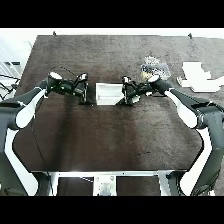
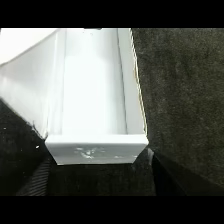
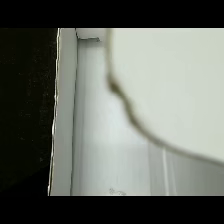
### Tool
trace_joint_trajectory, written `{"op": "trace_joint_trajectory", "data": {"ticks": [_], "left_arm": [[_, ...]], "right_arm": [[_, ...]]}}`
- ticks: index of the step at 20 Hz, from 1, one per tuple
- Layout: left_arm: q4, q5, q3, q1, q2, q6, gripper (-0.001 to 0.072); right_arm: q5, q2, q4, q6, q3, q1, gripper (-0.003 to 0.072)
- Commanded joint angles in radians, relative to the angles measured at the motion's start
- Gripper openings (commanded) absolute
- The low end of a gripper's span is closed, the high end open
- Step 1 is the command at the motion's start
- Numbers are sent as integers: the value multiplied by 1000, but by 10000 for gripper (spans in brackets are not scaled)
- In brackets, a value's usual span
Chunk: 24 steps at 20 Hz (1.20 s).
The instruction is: Fold the box and place the chain.
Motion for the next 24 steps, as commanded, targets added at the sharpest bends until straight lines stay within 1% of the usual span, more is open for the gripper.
{"op": "trace_joint_trajectory", "data": {"ticks": [1,8,13,17,24], "left_arm": [[-2,19,0,-2,-1,27,720],[-3,54,2,-3,-1,53,720],[0,59,14,-31,-15,48,720],[1,85,16,-52,-18,43,720],[-11,102,26,-67,-45,18,720]], "right_arm": [[0,0,0,0,0,0,509],[0,0,0,0,0,0,509],[0,0,0,0,0,0,509],[0,-1,0,0,0,0,509],[0,-1,0,0,0,0,509]]}}
